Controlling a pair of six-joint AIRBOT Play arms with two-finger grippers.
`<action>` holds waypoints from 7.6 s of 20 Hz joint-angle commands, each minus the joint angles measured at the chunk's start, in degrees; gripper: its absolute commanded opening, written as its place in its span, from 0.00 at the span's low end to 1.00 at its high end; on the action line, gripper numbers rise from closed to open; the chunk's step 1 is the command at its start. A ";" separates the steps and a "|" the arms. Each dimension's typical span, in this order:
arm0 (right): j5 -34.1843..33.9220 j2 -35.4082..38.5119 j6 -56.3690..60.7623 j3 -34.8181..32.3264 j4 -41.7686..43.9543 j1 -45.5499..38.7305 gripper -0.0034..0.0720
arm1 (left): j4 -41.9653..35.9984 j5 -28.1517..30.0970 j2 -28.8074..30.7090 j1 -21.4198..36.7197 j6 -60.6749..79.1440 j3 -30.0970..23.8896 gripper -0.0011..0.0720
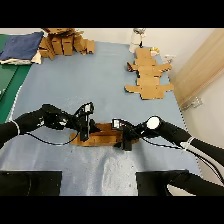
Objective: Fold the box.
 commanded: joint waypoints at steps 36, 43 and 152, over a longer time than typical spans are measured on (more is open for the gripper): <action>0.76 -0.17 -0.02 0.04 0.76 -0.02 0.80 | 0.00 0.07 0.00 0.00 0.00 0.00 0.03; 0.50 0.00 -0.15 0.04 0.74 -0.02 0.80 | 0.00 0.07 0.00 0.00 0.00 0.00 0.03; 1.40 -0.31 -0.15 0.04 -2.45 0.07 0.82 | 46.93 6.71 20.76 -3.85 -29.83 -5.38 0.03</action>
